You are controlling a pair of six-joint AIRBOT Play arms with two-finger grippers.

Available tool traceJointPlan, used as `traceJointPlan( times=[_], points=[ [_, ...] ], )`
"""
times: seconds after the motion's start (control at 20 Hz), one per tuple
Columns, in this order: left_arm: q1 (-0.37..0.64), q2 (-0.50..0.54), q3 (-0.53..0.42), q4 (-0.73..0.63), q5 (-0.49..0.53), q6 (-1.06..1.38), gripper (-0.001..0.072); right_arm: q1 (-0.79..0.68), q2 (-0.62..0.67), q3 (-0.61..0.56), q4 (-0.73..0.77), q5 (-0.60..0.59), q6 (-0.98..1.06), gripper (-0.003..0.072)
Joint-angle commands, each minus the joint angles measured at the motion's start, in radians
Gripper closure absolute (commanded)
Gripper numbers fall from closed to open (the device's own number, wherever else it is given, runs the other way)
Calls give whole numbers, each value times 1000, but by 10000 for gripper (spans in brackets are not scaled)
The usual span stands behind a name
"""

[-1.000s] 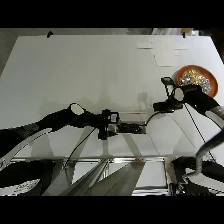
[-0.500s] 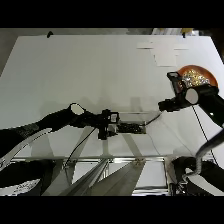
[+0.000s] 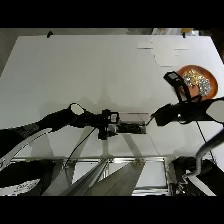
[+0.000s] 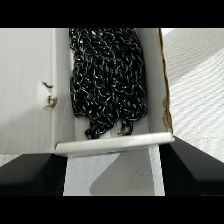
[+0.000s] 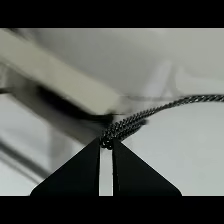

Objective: Fold the box and place the chain.

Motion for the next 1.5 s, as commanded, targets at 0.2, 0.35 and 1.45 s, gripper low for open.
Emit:
traceJointPlan(
  times=[0.2, 0.35, 1.45],
  points=[
    [0, 1, 1, 0, 0, 0, 502, 205, 37, 0, 264, -64, -58, 667],
    [0, 0, 1, 0, 0, 0, 502, 250, 37, 0, 365, -178, -131, 668],
    [0, 0, 1, 0, 0, 0, 502, 257, 30, 0, 362, -329, -275, 666]
  ],
)
